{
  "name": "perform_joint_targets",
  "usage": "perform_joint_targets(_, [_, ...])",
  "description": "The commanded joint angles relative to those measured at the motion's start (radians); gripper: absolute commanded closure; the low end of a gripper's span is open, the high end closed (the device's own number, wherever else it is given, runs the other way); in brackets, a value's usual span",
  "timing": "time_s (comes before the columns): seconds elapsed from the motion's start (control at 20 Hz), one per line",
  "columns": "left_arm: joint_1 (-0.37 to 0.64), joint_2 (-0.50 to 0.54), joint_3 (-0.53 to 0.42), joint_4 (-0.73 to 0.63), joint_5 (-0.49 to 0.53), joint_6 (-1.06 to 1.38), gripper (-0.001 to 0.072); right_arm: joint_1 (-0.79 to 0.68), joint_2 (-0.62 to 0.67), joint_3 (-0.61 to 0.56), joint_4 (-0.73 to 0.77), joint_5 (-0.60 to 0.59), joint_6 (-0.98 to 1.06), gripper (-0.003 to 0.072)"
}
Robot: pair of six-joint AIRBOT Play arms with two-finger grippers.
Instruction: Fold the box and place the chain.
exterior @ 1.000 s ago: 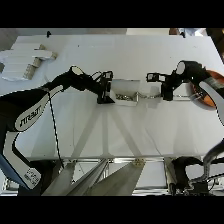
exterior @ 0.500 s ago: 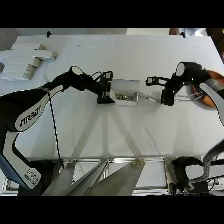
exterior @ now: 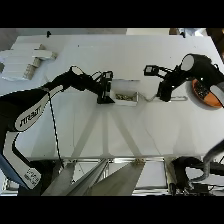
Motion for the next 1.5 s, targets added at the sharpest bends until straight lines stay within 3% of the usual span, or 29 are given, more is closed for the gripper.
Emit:
perform_joint_targets(0.0, [0.001,0.0,0.0,0.0,-0.001,0.0,0.0355,0.061,0.021,0.002,0.115,-0.047,0.076,0.0673])
perform_joint_targets(0.55, [0.001,0.0,0.0,0.0,-0.001,0.0,0.0355,0.164,0.021,0.002,0.625,-0.362,0.016,0.0673])
perform_joint_targets(0.75, [0.001,0.0,0.0,0.0,-0.001,0.0,0.0355,0.164,0.02,0.002,0.806,-0.389,-0.097,0.0676])
perform_joint_targets(1.1, [0.001,0.0,0.0,0.0,-0.001,0.0,0.0355,0.164,0.013,0.002,0.813,-0.387,-0.106,0.0676])
perform_joint_targets(1.45, [0.001,0.0,0.0,0.0,-0.001,0.0,0.0355,0.164,-0.103,0.001,0.499,-0.298,0.089,0.0675])
